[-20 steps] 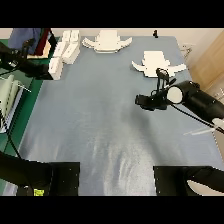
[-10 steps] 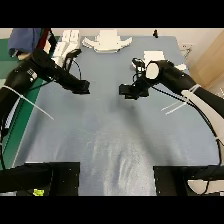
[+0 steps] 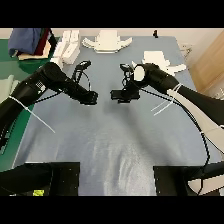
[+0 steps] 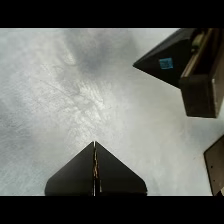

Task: Fold the box.

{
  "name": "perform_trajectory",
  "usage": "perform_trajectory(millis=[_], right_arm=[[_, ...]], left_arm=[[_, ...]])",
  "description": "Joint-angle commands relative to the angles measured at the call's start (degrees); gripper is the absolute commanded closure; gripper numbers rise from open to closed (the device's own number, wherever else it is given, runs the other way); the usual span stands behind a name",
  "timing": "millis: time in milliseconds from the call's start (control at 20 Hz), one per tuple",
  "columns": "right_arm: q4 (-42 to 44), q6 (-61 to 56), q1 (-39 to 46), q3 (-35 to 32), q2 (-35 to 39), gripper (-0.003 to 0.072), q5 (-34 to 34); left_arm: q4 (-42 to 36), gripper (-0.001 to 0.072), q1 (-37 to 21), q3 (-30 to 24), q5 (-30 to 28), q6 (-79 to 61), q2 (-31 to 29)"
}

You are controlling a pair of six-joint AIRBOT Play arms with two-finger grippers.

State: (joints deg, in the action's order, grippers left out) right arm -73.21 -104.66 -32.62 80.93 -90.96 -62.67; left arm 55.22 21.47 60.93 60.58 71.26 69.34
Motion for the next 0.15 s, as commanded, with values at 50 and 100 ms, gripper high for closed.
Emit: perform_trajectory(millis=[50, 100], right_arm=[[0.13, 0.17, -0.13, 0.17, -0.26, 0.0685, -0.22], [0.13, 0.17, -0.13, 0.2, -0.28, 0.0685, -0.22]], left_arm=[[-0.04, 0.0694, 0.28, -0.28, -0.11, 0.24, -0.15], [-0.04, 0.0693, 0.28, -0.28, -0.13, 0.24, -0.15]])
